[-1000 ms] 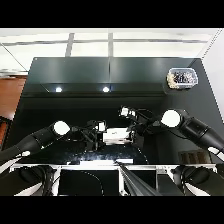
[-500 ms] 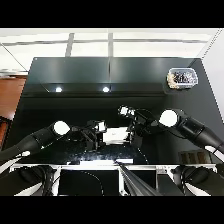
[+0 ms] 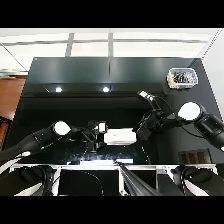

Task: Fold the box and place the chain.

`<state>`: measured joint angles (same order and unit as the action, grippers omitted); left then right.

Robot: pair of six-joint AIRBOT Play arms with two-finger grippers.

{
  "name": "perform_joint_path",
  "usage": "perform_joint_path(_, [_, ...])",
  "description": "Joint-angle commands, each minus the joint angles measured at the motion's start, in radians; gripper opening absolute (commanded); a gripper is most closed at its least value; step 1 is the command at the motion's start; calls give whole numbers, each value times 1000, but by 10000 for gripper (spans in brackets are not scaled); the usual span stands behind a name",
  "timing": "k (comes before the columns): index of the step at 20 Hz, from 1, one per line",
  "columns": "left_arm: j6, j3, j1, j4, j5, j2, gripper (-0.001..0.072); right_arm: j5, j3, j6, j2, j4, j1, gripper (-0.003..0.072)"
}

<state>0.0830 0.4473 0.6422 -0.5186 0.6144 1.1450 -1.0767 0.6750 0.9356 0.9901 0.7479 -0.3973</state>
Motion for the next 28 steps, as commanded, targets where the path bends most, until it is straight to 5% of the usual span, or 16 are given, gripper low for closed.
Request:
perform_joint_path(1, [-2, 0, 0, 0, -1, 0, 331, 12, -58, 67, 42, -241, 37, 42])
perform_joint_path(8, [-2, 0, 0, 0, -2, 0, 332, 66, -75, 58, 237, -325, -10, 43])
perform_joint_path(18, [-2, 0, 0, 7, -2, 0, 332, 86, -76, 64, 266, -269, -10, 43])
perform_joint_path(25, [-5, 0, 0, 7, -6, 0, 339, -175, 43, 1, 150, -356, 86, 43])
perform_joint_path(27, [-5, 1, 0, 5, -9, -2, 455, -179, 58, 16, 72, -354, 167, 43])
perform_joint_path(28, [-5, 1, 0, 0, -8, -10, 569, -180, 58, 18, 37, -354, 212, 44])
